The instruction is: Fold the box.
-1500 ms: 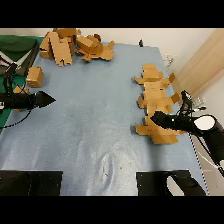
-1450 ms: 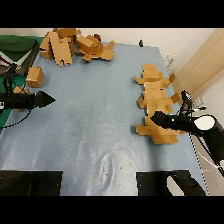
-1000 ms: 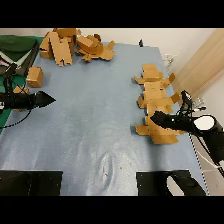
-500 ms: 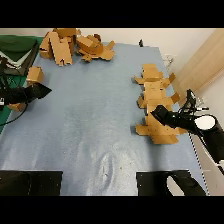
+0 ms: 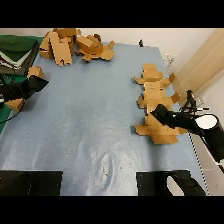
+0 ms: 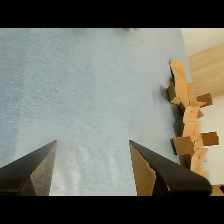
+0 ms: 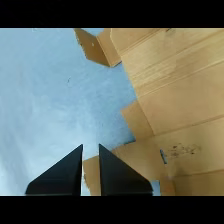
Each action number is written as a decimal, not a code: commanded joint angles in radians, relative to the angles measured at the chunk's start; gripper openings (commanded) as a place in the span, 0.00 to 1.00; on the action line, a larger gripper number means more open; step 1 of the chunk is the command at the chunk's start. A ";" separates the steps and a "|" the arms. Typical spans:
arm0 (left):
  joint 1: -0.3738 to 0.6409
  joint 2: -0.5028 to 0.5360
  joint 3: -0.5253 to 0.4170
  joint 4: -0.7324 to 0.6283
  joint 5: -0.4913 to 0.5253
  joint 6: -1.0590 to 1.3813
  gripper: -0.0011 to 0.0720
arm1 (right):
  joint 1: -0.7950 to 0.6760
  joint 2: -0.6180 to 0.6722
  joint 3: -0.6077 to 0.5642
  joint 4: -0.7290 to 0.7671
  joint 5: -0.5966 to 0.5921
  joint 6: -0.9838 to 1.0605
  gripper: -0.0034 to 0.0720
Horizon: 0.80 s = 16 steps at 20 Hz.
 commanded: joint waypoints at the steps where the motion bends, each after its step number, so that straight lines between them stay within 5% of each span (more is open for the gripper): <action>1: 0.000 0.000 0.001 -0.028 -0.005 -0.001 0.97 | -0.127 -0.028 0.093 -0.140 0.077 0.011 0.46; 2: 0.000 0.000 0.001 -0.028 -0.004 -0.001 0.97 | -0.215 -0.050 0.154 -0.214 0.134 0.015 0.60; 4: 0.000 0.000 0.001 -0.028 0.000 -0.001 0.97 | -0.426 -0.104 0.264 -0.354 0.232 0.014 0.69; 7: 0.000 0.000 0.001 -0.027 -0.045 -0.004 0.97 | -0.671 -0.184 0.291 -0.344 0.291 -0.101 0.74; 16: 0.000 0.000 0.001 -0.023 -0.069 -0.003 0.97 | -0.719 -0.518 0.329 -0.211 0.306 -0.522 0.74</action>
